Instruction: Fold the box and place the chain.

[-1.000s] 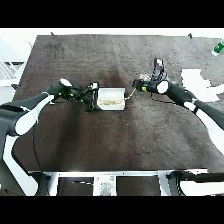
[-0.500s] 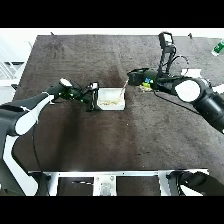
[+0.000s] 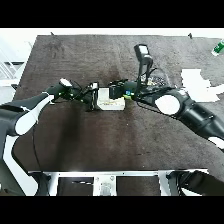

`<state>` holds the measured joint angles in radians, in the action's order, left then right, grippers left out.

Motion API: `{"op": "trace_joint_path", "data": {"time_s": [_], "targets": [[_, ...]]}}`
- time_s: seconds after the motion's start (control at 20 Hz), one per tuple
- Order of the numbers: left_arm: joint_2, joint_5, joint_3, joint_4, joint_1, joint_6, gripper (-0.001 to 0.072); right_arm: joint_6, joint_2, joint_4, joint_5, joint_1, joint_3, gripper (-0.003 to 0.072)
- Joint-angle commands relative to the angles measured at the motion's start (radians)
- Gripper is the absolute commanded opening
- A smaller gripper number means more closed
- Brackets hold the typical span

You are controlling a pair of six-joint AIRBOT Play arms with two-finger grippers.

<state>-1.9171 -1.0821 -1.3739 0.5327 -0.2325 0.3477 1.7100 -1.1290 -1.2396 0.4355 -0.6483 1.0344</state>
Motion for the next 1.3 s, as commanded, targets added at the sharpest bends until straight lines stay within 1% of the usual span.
{"op": "trace_joint_path", "data": {"time_s": [0.0,0.2,0.3,0.4,0.45,0.55,0.7,0.8,0.9,1.0,1.05,1.25], "targets": [[0.000,0.000,0.000,0.000,0.000,0.000,0.0616,0.019,-0.090,0.002,-0.039,-0.011,-0.003,0.0011],[0.000,0.000,0.000,0.000,0.001,0.000,0.0616,0.019,-0.224,0.002,-0.100,-0.010,-0.003,0.0012],[0.000,0.000,0.000,0.000,0.000,0.000,0.0616,0.018,-0.277,0.000,-0.106,-0.006,-0.003,0.0024],[0.000,0.000,0.000,0.000,0.000,0.000,0.0617,0.017,-0.288,-0.014,-0.106,0.015,-0.003,0.0311],[0.000,0.000,0.000,0.000,0.001,0.000,0.0616,0.018,-0.283,-0.029,-0.106,0.033,-0.003,0.0331],[0.000,0.000,0.000,0.000,0.001,0.000,0.0616,0.017,-0.265,-0.030,-0.090,0.080,-0.005,0.0332],[0.000,0.000,0.000,0.000,0.001,0.000,0.0616,0.018,-0.209,-0.082,-0.004,0.175,-0.032,0.0333],[0.000,0.000,0.000,0.000,0.001,0.000,0.0617,0.019,-0.171,-0.084,-0.009,0.264,-0.090,0.0332],[0.000,0.000,0.000,0.000,0.000,0.000,0.0617,0.042,-0.164,-0.084,-0.009,0.361,-0.129,0.0334],[0.000,0.000,0.000,0.000,0.001,0.000,0.0616,0.068,-0.179,-0.077,-0.050,0.435,-0.155,0.0346],[0.000,0.000,0.000,0.000,0.001,0.000,0.0616,0.067,-0.201,-0.077,-0.077,0.458,-0.155,0.0393],[0.000,0.000,0.000,0.000,0.000,0.000,0.0616,0.063,-0.312,-0.077,-0.170,0.471,-0.140,0.0395]]}}
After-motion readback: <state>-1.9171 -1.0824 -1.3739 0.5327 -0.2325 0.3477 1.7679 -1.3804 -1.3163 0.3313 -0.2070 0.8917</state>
